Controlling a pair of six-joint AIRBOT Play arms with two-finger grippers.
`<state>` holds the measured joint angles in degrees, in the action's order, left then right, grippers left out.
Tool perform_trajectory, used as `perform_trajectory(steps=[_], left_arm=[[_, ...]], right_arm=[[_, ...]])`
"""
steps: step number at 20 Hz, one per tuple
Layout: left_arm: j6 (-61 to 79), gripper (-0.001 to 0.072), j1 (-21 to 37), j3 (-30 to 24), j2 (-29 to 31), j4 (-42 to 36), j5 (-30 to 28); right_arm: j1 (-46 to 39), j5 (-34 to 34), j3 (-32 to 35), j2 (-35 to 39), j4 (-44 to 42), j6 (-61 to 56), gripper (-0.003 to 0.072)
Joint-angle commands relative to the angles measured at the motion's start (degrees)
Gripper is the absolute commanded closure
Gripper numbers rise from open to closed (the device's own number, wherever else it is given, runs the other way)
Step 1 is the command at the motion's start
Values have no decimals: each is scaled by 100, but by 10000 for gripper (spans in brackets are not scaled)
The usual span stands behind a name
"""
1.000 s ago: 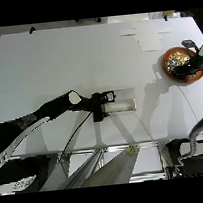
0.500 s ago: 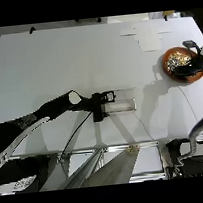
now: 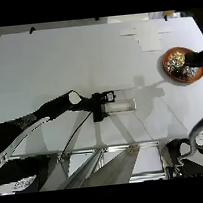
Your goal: Fold the box and place the chain.
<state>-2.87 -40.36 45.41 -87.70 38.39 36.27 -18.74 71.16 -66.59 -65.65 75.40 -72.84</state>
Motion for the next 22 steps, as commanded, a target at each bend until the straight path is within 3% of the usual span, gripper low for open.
perform_trajectory(steps=[1, 7, 16, 22], left_arm=[[2, 698, -4, -2, 4, 0, -2], [2, 698, -4, -2, 4, 2, -2], [2, 698, -4, -2, 2, 0, -2], [2, 698, -4, -2, 4, 2, -2]], right_arm=[[57, 660, 0, 662, -1097, 136, 671], [1071, 1012, 0, 1390, -1134, 133, 671], [2608, 1648, 7, 1696, -1139, 13, 671], [3727, 1335, 24, 1694, -1119, -190, 671]])
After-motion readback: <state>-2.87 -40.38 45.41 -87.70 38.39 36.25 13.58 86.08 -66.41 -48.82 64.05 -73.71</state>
